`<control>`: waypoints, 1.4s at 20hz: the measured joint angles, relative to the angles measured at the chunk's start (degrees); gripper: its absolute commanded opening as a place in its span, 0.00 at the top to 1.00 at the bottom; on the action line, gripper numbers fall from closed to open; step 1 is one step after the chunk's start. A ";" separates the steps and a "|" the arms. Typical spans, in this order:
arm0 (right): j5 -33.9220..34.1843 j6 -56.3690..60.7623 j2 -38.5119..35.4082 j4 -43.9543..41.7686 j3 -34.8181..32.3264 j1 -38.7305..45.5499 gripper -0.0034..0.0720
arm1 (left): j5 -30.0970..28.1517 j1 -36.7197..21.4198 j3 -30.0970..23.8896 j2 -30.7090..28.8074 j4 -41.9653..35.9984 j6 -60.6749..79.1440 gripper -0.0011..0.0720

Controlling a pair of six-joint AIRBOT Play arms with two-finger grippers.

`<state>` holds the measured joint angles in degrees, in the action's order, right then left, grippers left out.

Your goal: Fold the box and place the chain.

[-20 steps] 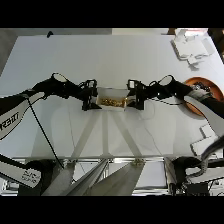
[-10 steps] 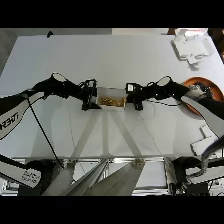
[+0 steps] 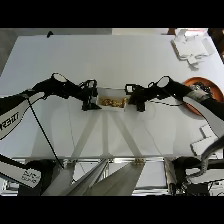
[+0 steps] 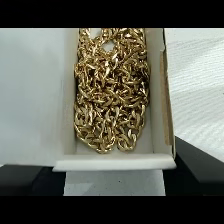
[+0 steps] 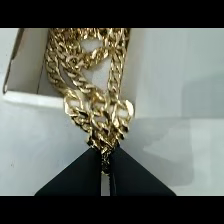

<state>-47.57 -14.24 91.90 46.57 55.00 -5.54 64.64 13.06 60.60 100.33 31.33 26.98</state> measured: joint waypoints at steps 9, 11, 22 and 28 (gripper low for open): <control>-1.75 8.70 -10.75 -0.37 0.09 -1.99 0.94 | -0.07 0.02 0.00 0.00 -0.02 0.00 0.55; -2.32 9.31 -12.63 -2.56 0.39 -3.80 0.94 | -0.07 0.02 0.00 0.00 -0.02 0.00 0.55; 4.92 11.80 -14.56 -9.03 4.28 -11.50 0.41 | -0.09 0.02 0.00 0.00 -0.02 0.00 0.55; -1.68 21.68 -13.92 -9.29 11.34 -11.37 0.76 | -0.11 0.02 0.00 0.00 -0.02 0.00 0.55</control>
